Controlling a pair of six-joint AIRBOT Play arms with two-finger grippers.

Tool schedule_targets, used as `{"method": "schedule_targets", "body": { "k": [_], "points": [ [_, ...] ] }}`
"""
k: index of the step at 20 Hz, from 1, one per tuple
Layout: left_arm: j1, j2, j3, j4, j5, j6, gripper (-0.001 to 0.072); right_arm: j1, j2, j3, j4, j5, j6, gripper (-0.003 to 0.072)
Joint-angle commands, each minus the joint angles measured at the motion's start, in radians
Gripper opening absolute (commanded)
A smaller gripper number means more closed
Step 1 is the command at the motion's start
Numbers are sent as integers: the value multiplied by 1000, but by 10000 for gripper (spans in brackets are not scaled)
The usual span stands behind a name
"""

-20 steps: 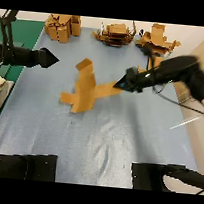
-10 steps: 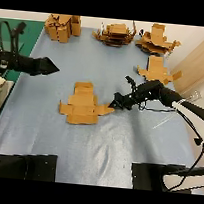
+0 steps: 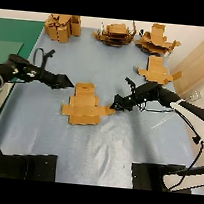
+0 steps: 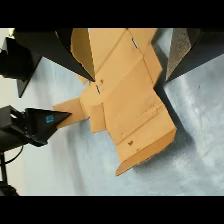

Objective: Fold the box.

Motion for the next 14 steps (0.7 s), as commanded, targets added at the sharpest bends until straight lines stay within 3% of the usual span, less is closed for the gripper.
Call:
{"method": "schedule_targets", "body": {
  "k": [1,6,9,14],
  "points": [
    [-50,-95,55,-6,62,-7,692,0,-1,-1,-3,6,3,8],
    [-47,-218,90,-19,11,-27,692,0,-1,-1,-3,8,3,8],
    [-48,-284,111,-132,-30,24,692,0,-1,-1,-3,10,3,8],
    [-51,-320,155,-179,-84,59,692,0,-1,-1,-3,10,3,9]
  ]
}}
